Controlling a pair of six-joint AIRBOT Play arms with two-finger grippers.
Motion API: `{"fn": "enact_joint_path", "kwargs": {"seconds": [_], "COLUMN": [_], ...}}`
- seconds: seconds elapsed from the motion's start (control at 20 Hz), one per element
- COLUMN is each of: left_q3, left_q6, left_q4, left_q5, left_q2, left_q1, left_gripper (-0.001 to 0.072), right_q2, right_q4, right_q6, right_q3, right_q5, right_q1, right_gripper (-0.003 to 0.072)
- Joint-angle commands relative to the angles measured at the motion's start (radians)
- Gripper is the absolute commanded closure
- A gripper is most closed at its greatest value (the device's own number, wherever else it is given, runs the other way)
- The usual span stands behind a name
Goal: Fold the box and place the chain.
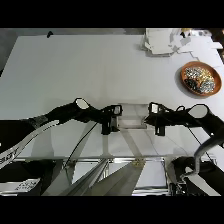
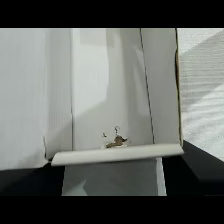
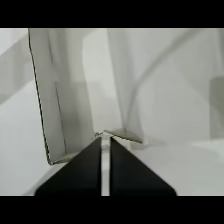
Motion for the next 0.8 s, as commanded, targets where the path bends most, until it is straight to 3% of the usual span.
{"fn": "enact_joint_path", "kwargs": {"seconds": [0.0,0.2,0.3,0.35,0.45,0.75], "left_q3": [0.0,0.0,0.0,0.0,0.0,0.0], "left_q6": [0.0,0.0,0.0,0.0,0.0,0.0], "left_q4": [0.0,0.0,0.0,0.0,0.0,0.0], "left_q5": [0.0,0.0,0.0,0.0,0.0,0.0], "left_q2": [0.001,0.001,0.001,0.001,0.001,0.001], "left_q1": [0.0,0.0,0.0,0.0,0.0,0.0], "left_gripper": [0.0501,0.0501,0.0501,0.0501,0.0501,0.0501], "right_q2": [0.174,0.275,0.259,0.245,0.186,0.004], "right_q4": [-0.163,-0.552,-0.777,-0.82,-0.772,-0.436], "right_q6": [0.409,1.181,1.612,1.709,1.743,1.638], "right_q3": [0.0,0.001,0.002,0.002,0.002,0.002], "right_q5": [-0.013,-0.109,-0.076,-0.05,-0.02,-0.046], "right_q1": [0.0,0.0,0.0,0.0,0.0,0.0], "right_gripper": [0.0666,0.0667,0.0666,0.0666,0.0666,0.0667]}}
